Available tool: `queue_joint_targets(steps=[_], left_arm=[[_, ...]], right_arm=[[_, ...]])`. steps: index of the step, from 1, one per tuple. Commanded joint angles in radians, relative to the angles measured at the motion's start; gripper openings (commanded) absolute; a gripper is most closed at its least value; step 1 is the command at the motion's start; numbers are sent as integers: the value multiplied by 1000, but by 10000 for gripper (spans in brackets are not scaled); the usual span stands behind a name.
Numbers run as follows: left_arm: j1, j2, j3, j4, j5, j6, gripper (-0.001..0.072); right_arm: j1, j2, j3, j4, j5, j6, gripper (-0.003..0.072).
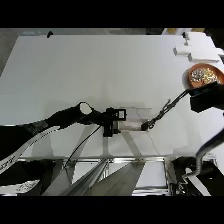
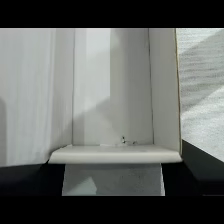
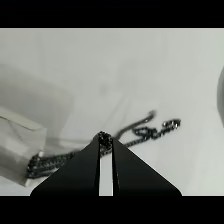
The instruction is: Fold the box and place the chain.
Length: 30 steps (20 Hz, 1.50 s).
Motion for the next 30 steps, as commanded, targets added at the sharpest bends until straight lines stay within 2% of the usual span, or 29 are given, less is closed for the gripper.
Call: queue_joint_targets(steps=[1,6,9,13,16,22,25,30], left_arm=[[0,1,0,0,0,0,210],[0,1,0,0,1,0,210],[0,1,0,0,0,0,210],[0,1,0,0,0,0,210],[0,1,0,0,0,0,210],[-1,1,0,0,0,0,210],[-1,1,0,0,0,0,210],[-1,1,0,0,0,0,210]], right_arm=[[1,-6,121,26,24,-14,15],[1,-59,250,152,26,-15,15],[1,-77,264,237,23,-53,15],[1,-79,290,254,9,-59,15],[1,-79,317,308,48,-59,15],[1,-79,314,333,214,-59,15],[2,-79,285,376,239,-59,15],[57,-79,202,343,240,-55,15]])
